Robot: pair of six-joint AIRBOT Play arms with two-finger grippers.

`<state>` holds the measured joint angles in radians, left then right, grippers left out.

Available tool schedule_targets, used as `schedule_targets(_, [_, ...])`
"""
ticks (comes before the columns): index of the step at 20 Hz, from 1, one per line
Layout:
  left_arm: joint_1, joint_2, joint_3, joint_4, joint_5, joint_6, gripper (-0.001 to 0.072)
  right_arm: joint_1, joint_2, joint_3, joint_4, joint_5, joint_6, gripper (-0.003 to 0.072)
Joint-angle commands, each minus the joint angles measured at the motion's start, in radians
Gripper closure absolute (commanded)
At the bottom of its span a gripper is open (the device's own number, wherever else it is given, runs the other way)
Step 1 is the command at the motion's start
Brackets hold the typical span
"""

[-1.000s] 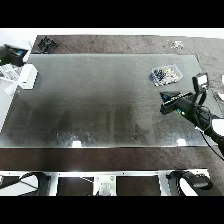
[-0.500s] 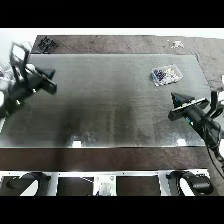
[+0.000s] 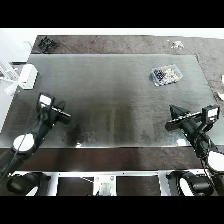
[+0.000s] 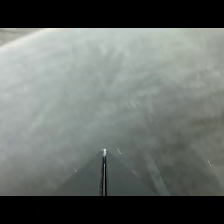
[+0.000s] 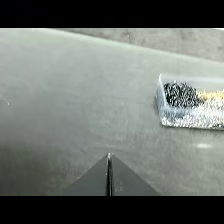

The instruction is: Fold the box and place the chain.

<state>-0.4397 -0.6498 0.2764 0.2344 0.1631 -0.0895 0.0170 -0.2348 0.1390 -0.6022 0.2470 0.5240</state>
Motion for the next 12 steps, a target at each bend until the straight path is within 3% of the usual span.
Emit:
schedule_targets(1, [-0.079, 0.010, -0.075, -0.003, 0.100, -0.070, 0.0692, 0.000, 0.005, -0.040, -0.001, -0.008, 0.000, 0.0680])
schedule_targets(4, [-0.079, 0.010, -0.122, -0.005, 0.111, -0.122, 0.0690, 0.000, 0.005, -0.085, 0.000, 0.041, 0.000, 0.0680])
schedule_targets(12, [-0.079, 0.010, -0.121, -0.006, 0.107, -0.120, 0.0690, 0.000, 0.005, -0.126, 0.000, 0.057, 0.000, 0.0680])
